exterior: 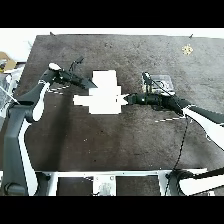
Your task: Fold the box and place the chain.
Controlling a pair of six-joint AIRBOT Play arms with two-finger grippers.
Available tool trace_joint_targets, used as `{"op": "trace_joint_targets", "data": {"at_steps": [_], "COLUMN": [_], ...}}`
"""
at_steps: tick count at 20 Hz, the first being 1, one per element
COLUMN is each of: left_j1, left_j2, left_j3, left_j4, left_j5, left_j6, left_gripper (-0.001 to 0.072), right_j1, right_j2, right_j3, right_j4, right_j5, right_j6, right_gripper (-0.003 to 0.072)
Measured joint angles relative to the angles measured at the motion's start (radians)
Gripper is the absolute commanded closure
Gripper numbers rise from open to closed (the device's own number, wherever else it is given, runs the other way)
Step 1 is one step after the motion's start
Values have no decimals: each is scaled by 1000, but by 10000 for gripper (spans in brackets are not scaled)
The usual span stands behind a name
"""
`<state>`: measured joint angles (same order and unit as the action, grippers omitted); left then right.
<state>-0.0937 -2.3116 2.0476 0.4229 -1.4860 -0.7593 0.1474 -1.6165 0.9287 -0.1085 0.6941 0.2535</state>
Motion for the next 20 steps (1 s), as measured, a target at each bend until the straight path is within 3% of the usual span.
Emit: {"op": "trace_joint_targets", "data": {"at_steps": [4, 5, 7, 9, 10, 12, 15, 16, 17, 18, 20], "left_j1": [-1, -1, -4, -11, -15, -23, -27, -29, -30, -31, -32], "left_j2": [-15, -17, -19, -20, -21, -21, -21, -21, -21, -21, -21], "left_j3": [1, 1, 1, 1, 1, 1, 1, 2, 1, 1, 1], "left_j4": [-24, -26, -15, -1, 5, 10, 10, 12, 13, 24, 19], "left_j5": [-32, -40, -50, -59, -59, -51, -51, -50, -50, -45, -42], "left_j6": [6, 7, 8, 16, 19, 26, 35, 38, 43, 46, 63], "left_gripper": [317, 363, 366, 532, 547, 668, 698, 699, 699, 698, 699], "right_j1": [0, 0, 0, 0, 0, 0, 0, 0, 0, 0, 0], "right_j2": [0, 0, 0, 0, 0, 0, 0, 0, 0, 1, 11], "right_j3": [0, 0, 0, 0, 0, 0, 0, 0, 0, 0, 0], "right_j4": [0, 0, 0, 0, 0, 0, -1, -1, 1, -2, -10], "right_j5": [1, 1, 1, 1, 1, 2, 1, 0, 0, 2, 1], "right_j6": [0, 0, 0, 0, 0, 0, 0, 0, 0, -1, -11], "right_gripper": [679, 679, 680, 679, 679, 679, 679, 611, 445, 390, 390]}}
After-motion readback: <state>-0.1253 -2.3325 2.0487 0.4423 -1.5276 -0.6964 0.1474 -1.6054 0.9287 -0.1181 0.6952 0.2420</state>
